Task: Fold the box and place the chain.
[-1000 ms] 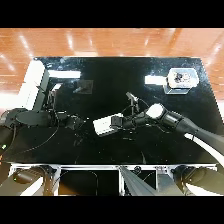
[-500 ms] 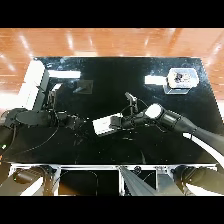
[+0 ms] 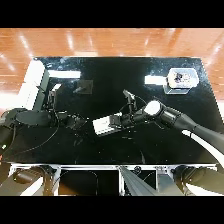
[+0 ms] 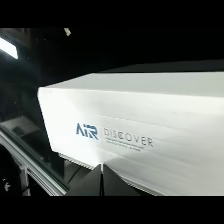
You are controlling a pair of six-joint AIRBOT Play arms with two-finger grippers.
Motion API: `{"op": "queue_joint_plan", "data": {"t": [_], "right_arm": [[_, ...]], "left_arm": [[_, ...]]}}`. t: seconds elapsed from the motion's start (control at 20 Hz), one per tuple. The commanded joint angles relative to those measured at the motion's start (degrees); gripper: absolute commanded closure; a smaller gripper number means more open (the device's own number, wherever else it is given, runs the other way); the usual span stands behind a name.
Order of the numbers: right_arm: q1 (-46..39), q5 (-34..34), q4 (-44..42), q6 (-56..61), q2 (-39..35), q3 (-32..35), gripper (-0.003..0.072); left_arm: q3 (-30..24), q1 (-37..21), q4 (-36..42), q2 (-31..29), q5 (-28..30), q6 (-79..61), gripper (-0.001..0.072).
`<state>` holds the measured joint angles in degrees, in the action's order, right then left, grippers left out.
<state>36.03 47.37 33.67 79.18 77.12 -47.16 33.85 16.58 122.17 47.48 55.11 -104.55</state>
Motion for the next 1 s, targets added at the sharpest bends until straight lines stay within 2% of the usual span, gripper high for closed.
{"op": "queue_joint_plan", "data": {"t": [0.0,0.25,0.35,0.5,0.55,0.6,0.75,0.85,0.95], "right_arm": [[0.0,1.1,-0.6,-0.5,-0.1,-0.9,0.0659],[-4.2,5.0,-0.6,-2.6,-2.7,-2.6,0.0659],[-9.6,7.1,1.4,-3.1,-6.3,-2.7,0.0659],[-20.3,12.9,5.8,-2.9,-11.0,-2.7,0.0659],[-23.8,15.5,6.8,-2.9,-11.9,-2.7,0.0658],[-26.7,17.7,7.9,-2.9,-12.2,-2.7,0.0659],[-32.0,20.9,14.8,-0.9,-12.2,-2.7,0.0658],[-32.7,20.5,19.5,0.7,-12.2,-2.7,0.0658],[-32.7,19.8,20.7,0.9,-12.2,-2.7,0.0659]], "left_arm": [[0.0,0.0,0.0,0.0,0.1,0.0,0.0161],[0.2,0.0,0.0,0.2,-0.2,-2.7,0.0160],[1.5,0.0,0.1,1.9,0.8,-10.3,0.0160],[6.3,0.3,2.2,7.2,4.0,-23.5,0.0160],[7.8,1.4,2.1,9.0,4.3,-28.7,0.0144],[8.8,2.9,2.1,10.3,4.3,-34.2,0.0074],[9.4,9.8,1.0,13.1,3.8,-39.5,0.0077],[9.3,14.5,-1.9,14.5,-0.4,-39.5,0.0077],[9.4,17.2,-3.7,16.5,-5.1,-41.0,0.0078]]}}
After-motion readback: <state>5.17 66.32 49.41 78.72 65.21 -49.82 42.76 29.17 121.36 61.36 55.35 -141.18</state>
